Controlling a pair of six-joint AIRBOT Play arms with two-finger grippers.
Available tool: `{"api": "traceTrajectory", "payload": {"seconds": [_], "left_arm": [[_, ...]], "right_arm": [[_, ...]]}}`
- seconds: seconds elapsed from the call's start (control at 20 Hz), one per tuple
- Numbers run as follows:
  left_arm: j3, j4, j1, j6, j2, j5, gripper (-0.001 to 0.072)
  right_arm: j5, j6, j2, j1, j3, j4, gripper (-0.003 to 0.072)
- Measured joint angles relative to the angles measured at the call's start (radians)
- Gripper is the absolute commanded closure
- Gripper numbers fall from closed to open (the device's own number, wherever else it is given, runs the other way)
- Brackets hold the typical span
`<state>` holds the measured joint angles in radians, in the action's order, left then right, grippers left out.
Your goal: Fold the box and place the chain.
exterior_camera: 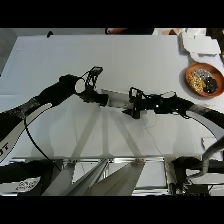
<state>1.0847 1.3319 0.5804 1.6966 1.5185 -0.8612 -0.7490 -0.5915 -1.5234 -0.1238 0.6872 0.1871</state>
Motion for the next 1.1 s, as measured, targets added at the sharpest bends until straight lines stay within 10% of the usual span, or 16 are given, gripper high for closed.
{"api": "traceTrajectory", "payload": {"seconds": [0.25, 0.4, 1.1], "left_arm": [[0.024, 0.127, 0.034, 0.168, 0.000, -0.007, 0.0105], [0.048, 0.200, 0.052, 0.244, 0.000, -0.019, 0.0255], [0.093, 0.280, 0.130, 0.357, 0.049, -0.050, 0.0194]], "right_arm": [[0.000, 0.000, 0.000, 0.000, 0.000, 0.000, 0.0233], [0.000, 0.000, 0.000, 0.000, 0.000, -0.001, 0.0233], [0.000, 0.000, 0.000, 0.000, 0.000, 0.000, 0.0233]]}}
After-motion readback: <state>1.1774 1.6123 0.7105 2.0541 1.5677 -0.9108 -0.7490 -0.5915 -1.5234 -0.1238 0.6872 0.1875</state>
